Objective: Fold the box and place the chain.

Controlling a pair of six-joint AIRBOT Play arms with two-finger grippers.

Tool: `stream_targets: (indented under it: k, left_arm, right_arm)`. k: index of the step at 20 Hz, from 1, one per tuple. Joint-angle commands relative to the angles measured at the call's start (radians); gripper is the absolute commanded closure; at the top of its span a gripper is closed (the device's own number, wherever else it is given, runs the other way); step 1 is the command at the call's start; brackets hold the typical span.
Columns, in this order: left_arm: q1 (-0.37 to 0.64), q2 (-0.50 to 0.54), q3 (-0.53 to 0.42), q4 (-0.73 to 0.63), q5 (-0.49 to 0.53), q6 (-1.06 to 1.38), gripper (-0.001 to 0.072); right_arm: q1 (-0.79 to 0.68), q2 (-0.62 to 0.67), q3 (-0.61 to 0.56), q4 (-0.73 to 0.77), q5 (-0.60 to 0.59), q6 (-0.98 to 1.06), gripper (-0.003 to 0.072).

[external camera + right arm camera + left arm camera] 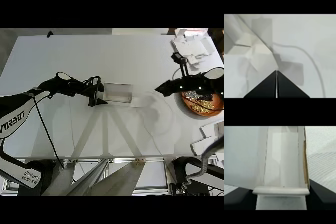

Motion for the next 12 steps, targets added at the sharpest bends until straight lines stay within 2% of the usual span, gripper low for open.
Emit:
stream_targets:
  k: [1,4,6,9,12]
  left_arm:
    - [0.000,0.000,0.001,0.001,0.000,0.000,0.0332]
    - [0.000,0.000,0.001,0.000,0.000,0.000,0.0332]
    - [0.000,0.000,0.001,0.000,0.000,0.000,0.0332]
    - [0.000,0.000,0.001,0.000,0.000,0.000,0.0332]
    - [0.000,0.000,0.001,0.000,0.000,0.000,0.0332]
  right_arm:
    - [-0.045,0.001,-0.031,-0.110,0.008,0.229,0.0679]
    - [-0.045,-0.029,-0.092,-0.083,0.008,0.257,0.0680]
    - [-0.044,-0.076,-0.123,0.005,0.010,0.247,0.0681]
    - [-0.013,-0.137,-0.127,0.118,0.028,0.190,0.0681]
    - [0.032,-0.173,-0.127,0.163,0.015,0.170,0.0681]
